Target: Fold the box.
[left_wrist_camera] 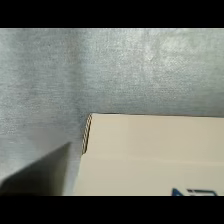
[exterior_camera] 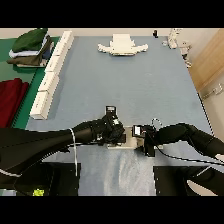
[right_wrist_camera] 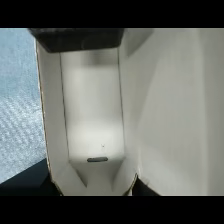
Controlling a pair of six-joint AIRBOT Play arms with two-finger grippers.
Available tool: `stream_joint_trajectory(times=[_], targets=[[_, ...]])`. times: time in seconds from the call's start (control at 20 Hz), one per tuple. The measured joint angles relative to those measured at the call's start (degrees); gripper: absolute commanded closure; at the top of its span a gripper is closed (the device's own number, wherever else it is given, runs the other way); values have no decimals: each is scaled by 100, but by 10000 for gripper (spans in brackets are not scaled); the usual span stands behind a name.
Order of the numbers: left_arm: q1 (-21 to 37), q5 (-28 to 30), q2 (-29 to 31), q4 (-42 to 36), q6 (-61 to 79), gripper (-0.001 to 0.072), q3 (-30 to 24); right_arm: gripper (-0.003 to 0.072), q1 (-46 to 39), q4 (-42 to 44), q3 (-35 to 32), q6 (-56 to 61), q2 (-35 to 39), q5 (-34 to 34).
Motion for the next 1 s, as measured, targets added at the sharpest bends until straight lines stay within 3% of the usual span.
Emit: stream_joint_trajectory(times=[0.3, 0.55, 0.6, 0.7, 0.85, 1.0], targets=[[0, -72, 118, 26, -28, 169, 111, 205, 2, 0, 0, 0, 0, 0], [-2, -619, 898, 175, 116, 170, 278, 205, 2, 2, 0, 0, 0, 0], [-7, -835, 1097, 184, 127, 208, 289, 205, 0, 2, 0, 0, 0, 0], [-13, -1327, 1517, 208, 173, 689, 302, 205, 0, 2, 0, 0, 0, 0], [-13, -1690, 1956, 243, 575, 695, 313, 205, 2, 2, 0, 0, 0, 0], [-13, -1622, 2124, 291, 1043, 696, 306, 205, 0, 2, 0, 0, 0, 0]])
